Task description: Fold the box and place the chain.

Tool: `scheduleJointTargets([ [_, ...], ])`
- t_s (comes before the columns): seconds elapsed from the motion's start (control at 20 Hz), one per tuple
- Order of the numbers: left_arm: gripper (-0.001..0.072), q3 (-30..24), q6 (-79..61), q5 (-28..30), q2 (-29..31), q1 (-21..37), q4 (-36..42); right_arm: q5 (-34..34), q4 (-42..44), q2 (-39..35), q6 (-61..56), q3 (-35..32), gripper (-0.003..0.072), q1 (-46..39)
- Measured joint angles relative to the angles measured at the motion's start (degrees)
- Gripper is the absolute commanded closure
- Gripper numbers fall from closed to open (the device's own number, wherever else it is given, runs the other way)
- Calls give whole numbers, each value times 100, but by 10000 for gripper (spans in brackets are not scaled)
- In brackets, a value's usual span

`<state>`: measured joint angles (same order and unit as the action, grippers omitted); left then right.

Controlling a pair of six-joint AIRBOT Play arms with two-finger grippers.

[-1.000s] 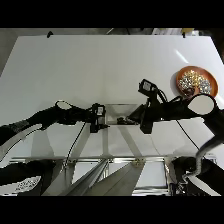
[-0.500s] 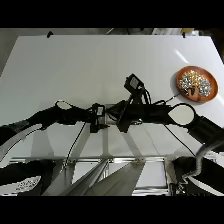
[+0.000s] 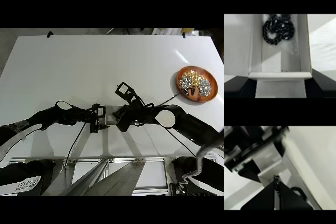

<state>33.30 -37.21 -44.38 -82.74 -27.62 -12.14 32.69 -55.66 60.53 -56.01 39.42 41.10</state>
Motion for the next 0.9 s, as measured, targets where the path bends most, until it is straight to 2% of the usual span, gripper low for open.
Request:
scheduleJointTargets([
  [0.05, 456, 0, 7, 0, 0, 0, 0, 166, -208, -31, -68, -15, 561, -7],
  [0.1, 456, 0, 13, -2, 0, 0, 4, 57, -223, -92, -109, 4, 553, -13],
  [0.2, 456, 0, 15, -17, 0, 0, 7, 175, -393, -146, -168, -13, 393, -52],
  [0.25, 456, 0, 15, -22, 0, 0, 9, 122, -404, -188, -188, 0, 386, -76],
  [0.4, 456, 0, 17, -48, 0, 0, 9, 326, -573, -330, -221, 37, 399, -205],
  [0.5, 456, 0, 17, -57, 0, 0, 11, 741, -868, -466, -232, 142, 508, -404],
  [0.75, 456, 0, 17, -85, 0, 0, 11, 1755, -1945, -662, -247, 334, 529, -1185],
  [0.9, 456, 0, 20, -87, 0, 0, 11, 2039, -2498, -533, -245, 361, 527, -1759],
])
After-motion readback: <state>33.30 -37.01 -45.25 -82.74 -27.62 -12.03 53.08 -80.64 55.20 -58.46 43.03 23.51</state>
